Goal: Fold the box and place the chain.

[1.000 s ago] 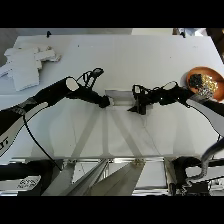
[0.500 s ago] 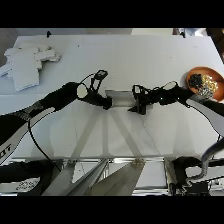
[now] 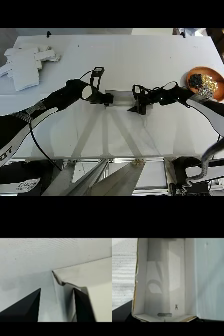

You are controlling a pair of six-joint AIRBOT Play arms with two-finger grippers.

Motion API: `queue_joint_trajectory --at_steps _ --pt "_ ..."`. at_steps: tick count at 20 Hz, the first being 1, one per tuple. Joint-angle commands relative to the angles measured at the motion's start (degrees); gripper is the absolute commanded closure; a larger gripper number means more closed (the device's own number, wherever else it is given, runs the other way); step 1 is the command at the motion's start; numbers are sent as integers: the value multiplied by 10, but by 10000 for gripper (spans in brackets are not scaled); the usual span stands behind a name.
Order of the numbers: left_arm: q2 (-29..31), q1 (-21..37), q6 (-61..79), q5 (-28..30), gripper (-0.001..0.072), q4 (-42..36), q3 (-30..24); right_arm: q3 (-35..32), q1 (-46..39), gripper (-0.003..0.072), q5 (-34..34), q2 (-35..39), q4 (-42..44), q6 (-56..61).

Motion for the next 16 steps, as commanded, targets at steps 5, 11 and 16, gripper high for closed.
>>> queue_joint_trajectory --at_steps 5,11,16 --pt "0 -48 -127 -9 318 97 7 0 0 284 0 0 0 0" --pt "-1 -67 -140 -17 316 139 7 0 0 284 0 0 0 0" --pt "-1 -75 -151 -10 317 139 10 0 0 284 0 0 0 0"
